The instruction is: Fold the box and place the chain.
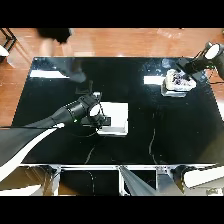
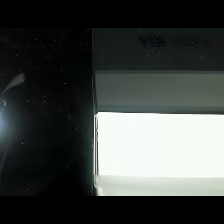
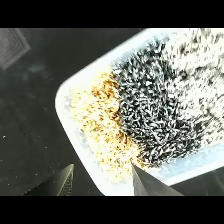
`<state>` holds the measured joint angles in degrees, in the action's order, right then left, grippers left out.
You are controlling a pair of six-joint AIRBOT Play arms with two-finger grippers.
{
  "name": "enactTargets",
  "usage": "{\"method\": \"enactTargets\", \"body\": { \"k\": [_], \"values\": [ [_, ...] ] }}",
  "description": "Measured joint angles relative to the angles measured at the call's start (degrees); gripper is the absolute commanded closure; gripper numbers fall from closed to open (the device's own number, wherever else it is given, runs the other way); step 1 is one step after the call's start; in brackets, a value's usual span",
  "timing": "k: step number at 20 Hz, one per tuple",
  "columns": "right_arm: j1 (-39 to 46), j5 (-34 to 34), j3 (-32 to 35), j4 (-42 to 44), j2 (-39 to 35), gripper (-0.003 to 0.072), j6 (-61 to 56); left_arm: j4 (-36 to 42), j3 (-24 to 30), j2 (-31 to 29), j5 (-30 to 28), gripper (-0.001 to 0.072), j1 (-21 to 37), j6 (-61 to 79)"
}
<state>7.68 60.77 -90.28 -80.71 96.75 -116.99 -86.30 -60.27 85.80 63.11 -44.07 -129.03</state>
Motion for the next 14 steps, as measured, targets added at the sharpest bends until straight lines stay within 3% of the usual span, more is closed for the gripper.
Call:
{"method": "enactTargets", "body": {
  "k": [14],
  "values": [
    [0.2,-0.7,-0.9,4.3,5.0,0.0271,-9.5,0.0,0.0,0.0,0.1,0.0685,0.0,0.0]
  ]
}}
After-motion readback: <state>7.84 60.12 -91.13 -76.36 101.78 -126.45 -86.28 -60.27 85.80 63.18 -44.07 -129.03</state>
